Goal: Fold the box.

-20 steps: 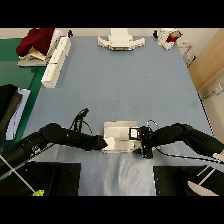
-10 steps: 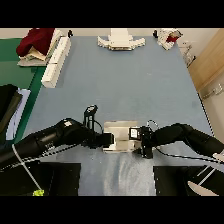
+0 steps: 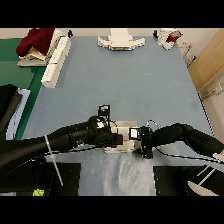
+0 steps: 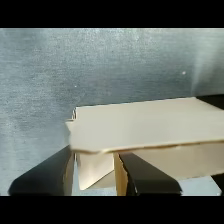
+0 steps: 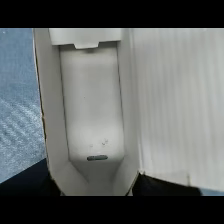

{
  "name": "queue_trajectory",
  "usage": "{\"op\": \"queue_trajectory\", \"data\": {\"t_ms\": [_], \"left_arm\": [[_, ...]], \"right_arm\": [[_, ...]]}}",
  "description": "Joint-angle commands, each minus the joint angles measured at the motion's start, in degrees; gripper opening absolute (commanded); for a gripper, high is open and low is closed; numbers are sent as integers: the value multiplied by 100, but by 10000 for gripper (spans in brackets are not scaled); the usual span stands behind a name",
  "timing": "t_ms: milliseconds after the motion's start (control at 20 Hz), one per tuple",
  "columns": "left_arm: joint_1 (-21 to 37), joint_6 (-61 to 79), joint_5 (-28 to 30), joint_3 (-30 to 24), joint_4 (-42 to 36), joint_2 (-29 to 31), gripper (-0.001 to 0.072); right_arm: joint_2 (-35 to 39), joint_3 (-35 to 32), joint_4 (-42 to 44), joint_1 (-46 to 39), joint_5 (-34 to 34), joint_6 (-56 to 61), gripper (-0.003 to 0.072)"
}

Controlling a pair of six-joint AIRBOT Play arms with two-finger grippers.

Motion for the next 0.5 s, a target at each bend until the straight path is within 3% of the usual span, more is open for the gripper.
{"op": "queue_trajectory", "data": {"t_ms": [0,450], "left_arm": [[-162,-260,-308,291,153,-431,351],[-195,-619,-505,350,184,-793,351]], "right_arm": [[4,4,0,4,0,2,529],[4,4,0,4,0,2,529]]}}
